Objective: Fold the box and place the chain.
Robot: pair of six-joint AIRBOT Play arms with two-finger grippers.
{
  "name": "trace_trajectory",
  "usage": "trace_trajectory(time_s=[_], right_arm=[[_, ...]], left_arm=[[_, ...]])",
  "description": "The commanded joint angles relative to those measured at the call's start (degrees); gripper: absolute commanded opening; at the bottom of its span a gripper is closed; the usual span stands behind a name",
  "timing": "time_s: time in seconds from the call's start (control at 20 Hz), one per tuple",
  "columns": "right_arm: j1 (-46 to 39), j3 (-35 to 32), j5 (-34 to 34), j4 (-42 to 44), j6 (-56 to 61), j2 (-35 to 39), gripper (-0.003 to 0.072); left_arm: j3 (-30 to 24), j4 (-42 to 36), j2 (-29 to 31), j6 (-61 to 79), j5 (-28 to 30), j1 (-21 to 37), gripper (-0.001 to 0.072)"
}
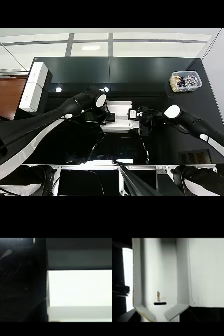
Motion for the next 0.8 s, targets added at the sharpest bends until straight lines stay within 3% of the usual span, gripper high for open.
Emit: trace_trajectory(time_s=[0.0, 0.05, 0.1, 0.15, 0.3, 0.4, 0.75], right_arm=[[0.02, 0.02, 1.01, -3.78, 0.79, 2.01, 0.0704], [0.02, 0.04, 1.01, -3.69, 0.42, 2.01, 0.0704], [0.04, 0.02, 1.05, -3.67, 0.42, 2.01, 0.0630], [0.07, 0.02, 1.09, -3.58, 0.44, 2.01, 0.0479], [0.07, 0.02, 1.03, -1.49, 0.50, 1.97, 0.0469], [0.11, 0.02, 1.03, 2.75, 0.50, 1.77, 0.0189], [2.56, 0.02, -1.81, 11.10, 0.96, -2.03, 0.0188]], left_arm=[[0.02, -0.07, -0.02, 0.02, -0.07, 0.04, 0.0025], [0.02, -0.11, -0.02, 0.02, -0.07, 0.04, 0.0025], [0.02, -0.11, -0.02, 0.02, -0.07, 0.02, 0.0025], [0.02, -0.24, -0.02, 0.02, -0.07, 0.04, 0.0025], [0.02, -0.24, -0.02, 0.02, -0.04, 0.02, 0.0025], [0.02, -0.24, -0.02, 0.02, -0.07, 0.02, 0.0025], [0.02, -0.24, -0.02, 0.00, -0.07, 0.02, 0.0026]])
